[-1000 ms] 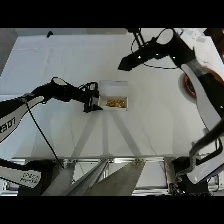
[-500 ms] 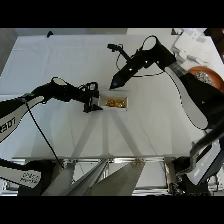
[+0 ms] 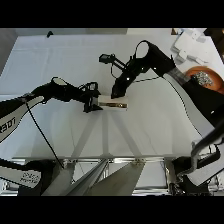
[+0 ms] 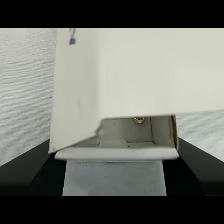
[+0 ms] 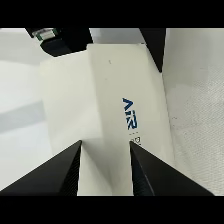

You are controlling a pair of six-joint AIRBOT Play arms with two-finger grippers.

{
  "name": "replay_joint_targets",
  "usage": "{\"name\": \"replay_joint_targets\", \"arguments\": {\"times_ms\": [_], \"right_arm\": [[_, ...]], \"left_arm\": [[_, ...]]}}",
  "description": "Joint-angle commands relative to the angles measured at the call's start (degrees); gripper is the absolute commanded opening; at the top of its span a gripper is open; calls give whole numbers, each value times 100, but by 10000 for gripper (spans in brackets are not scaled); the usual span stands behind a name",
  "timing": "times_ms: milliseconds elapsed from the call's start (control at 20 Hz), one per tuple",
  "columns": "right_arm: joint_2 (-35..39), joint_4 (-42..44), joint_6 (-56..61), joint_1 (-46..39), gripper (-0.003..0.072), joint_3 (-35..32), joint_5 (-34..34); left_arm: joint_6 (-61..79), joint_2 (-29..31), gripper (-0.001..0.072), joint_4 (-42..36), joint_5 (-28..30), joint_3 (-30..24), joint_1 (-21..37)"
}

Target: Fold the box and place the chain.

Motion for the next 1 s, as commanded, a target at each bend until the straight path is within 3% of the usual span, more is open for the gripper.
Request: {"name": "replay_joint_targets", "arguments": {"times_ms": [0, 150, 250, 600, 650, 750, 950], "right_arm": [[634, -302, -772, 164, 337, -903, -1200], [1097, -509, -1294, 328, 336, -1582, -2232], [1231, -562, -1305, 361, 336, -1923, -2577], [1290, -649, -1287, 507, 331, -2072, -2579], [1294, -719, -1287, 549, 317, -2079, -2592], [1294, -866, -1287, 638, 203, -2111, -2583], [1294, -896, -1281, 741, 193, -2422, -2896]], "left_arm": [[2, 0, 14, 0, 0, 0, 2], [2, 0, 14, 2, 0, 0, 2], [2, 0, 14, 2, 0, 0, 2], [2, 0, 14, 2, 2, 0, 2], [2, 0, 14, 2, 2, 0, 2], [2, 0, 14, 2, 2, 0, 2], [2, 0, 14, 2, 2, 2, 2]]}}
